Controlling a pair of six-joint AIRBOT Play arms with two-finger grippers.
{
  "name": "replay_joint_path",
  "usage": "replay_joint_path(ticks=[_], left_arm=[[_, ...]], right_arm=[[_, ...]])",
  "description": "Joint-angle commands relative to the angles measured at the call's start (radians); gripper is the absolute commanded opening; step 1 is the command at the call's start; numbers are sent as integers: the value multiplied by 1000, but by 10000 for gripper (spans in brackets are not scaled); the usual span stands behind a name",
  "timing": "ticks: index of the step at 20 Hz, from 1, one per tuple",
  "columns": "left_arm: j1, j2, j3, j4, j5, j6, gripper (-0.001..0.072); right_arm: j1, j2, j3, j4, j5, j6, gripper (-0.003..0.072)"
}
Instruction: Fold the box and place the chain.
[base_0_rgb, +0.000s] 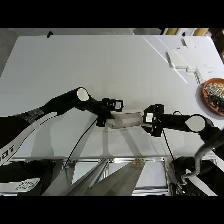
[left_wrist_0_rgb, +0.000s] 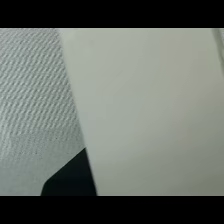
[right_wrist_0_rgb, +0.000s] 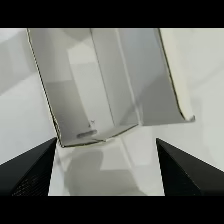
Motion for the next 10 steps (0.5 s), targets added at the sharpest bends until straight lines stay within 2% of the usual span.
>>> replay_joint_path(ticks=[1,3,6,10], left_arm=[[0,1,0,0,0,0,12],[0,1,0,0,0,0,12],[0,1,0,0,0,0,12],[0,1,0,0,0,0,12]], right_arm=[[-29,-8,1,58,34,-53,690],[-29,-39,1,110,53,-118,690],[-42,-100,2,139,15,-129,690],[-89,-145,4,230,54,-262,689]])
